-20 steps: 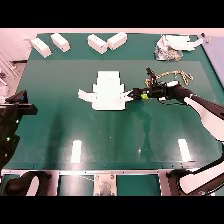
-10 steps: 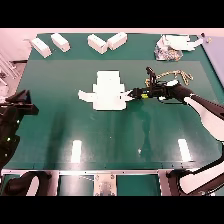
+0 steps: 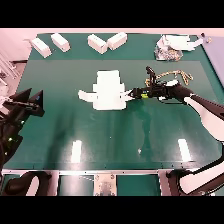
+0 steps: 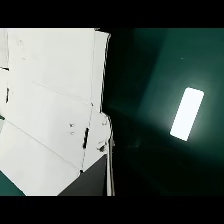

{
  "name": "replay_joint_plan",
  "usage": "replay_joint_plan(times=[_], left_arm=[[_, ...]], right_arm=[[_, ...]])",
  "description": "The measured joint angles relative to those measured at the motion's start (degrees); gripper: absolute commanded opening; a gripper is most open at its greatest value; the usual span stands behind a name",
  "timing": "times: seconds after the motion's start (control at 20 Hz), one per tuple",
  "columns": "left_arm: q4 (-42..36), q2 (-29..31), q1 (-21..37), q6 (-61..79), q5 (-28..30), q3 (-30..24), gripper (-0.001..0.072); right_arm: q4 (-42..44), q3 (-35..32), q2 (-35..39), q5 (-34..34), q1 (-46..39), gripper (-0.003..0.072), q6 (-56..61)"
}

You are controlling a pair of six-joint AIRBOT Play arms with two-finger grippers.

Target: Fold the box and place the chain.

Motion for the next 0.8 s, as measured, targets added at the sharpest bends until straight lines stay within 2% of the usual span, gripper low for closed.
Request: replay_joint_plan(times=[0.15, 0.35, 0.55, 0.65, 0.8], left_arm=[[-0.2, -7.6, 0.0, -1.8, -2.4, 2.6, 0.0478], [2.9, -24.5, 0.0, -5.9, -10.9, 11.9, 0.0477], [11.6, -45.2, 0.0, -15.9, -25.7, 26.8, 0.0478], [14.8, -53.6, 0.0, -19.9, -32.9, 33.1, 0.0478], [17.2, -60.3, -0.1, -24.8, -40.6, 38.1, 0.0478]], right_arm=[[0.0, 0.0, 0.0, -0.1, 0.0, 0.0004, -0.2], [0.0, 0.0, 0.0, -0.2, 0.0, 0.0005, -0.3], [0.0, 0.0, 0.0, -0.4, 0.0, 0.0005, -0.4], [0.0, 0.0, 0.0, -0.7, 0.0, 0.0005, -0.4], [0.0, 0.0, 0.0, -1.3, 0.0, 0.0005, -0.7]])
